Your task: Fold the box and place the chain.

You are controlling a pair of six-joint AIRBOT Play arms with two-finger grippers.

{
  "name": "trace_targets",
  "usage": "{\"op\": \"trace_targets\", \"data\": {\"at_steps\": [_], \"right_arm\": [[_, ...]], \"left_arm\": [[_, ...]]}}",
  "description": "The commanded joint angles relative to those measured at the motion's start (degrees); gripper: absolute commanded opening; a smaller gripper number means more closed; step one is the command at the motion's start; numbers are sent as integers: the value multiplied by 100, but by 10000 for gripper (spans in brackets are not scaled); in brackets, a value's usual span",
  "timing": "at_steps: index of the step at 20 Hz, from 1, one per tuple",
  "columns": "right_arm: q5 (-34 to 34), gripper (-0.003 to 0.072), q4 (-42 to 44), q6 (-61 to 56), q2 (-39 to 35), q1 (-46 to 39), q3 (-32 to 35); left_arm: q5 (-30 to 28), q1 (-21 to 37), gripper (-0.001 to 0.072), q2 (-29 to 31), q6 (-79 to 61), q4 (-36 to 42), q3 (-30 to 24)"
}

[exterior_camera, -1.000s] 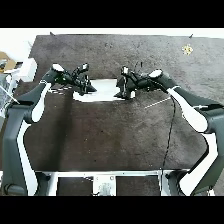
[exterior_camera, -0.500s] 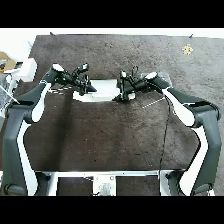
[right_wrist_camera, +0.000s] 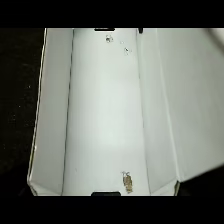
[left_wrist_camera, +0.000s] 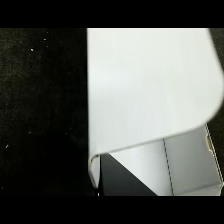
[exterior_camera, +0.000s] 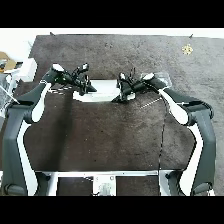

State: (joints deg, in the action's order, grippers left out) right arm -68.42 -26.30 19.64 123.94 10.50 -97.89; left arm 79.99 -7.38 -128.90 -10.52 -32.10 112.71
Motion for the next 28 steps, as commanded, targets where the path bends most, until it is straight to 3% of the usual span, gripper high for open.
{"op": "trace_targets", "data": {"at_steps": [1,3,4,9,10,28], "right_arm": [[7,570,2,13,76,2,-92],[-50,563,2,7,76,2,-153],[-90,489,2,7,76,2,-157],[-105,359,-7,-59,79,2,-155],[-103,303,-4,-81,79,2,-155],[-105,304,-2,-79,79,2,-155]], "left_arm": [[-4,-2,13,-4,0,0,2],[-4,-2,13,-4,0,0,2],[-4,-2,13,-4,0,0,2],[-4,-2,13,-4,0,0,2],[-4,-2,13,-4,0,0,2],[-7,-2,13,-4,0,0,2]]}}
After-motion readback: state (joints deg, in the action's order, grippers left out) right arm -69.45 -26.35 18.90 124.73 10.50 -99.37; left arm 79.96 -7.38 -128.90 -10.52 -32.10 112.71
